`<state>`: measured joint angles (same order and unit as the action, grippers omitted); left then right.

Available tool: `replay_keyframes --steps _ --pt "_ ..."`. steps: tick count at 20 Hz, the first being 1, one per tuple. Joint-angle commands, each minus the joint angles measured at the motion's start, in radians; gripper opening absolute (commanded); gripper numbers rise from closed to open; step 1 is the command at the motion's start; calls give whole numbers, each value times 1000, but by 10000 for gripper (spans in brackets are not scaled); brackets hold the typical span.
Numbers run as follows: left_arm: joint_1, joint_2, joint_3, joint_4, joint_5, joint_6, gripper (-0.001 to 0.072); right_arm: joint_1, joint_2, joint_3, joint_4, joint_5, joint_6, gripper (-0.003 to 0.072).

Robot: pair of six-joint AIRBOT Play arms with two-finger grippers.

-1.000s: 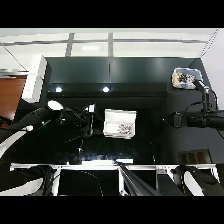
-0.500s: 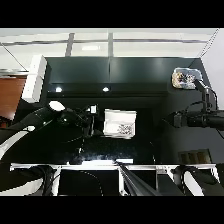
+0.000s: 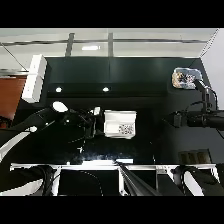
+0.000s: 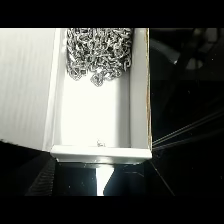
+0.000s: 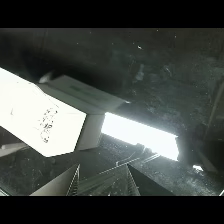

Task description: Fold the box and place the chain.

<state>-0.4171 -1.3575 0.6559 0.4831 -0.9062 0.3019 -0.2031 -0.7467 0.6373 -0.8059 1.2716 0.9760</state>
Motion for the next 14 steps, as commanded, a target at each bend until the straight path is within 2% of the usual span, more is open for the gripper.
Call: replay_keyframes --steps 1,2,3,4,7,10,14 --pt "-11 -1 1 14 43 -31 398 -1 0 0 9 0 1 355" --pt "-11 -1 1 14 43 -31 393 -1 0 0 37 0 2 356" --pt "-11 -1 1 14 43 -31 393 0 0 0 65 -8 17 470" --pt "-11 -1 1 14 43 -31 393 9 0 0 89 -31 40 678" --pt "-11 -1 1 14 42 -31 393 120 -38 2 111 -214 42 678" --pt "-11 -1 1 14 41 -31 393 265 -192 58 129 -372 40 678" --pt "-11 -1 1 14 41 -31 394 342 -402 194 130 -419 -51 676"
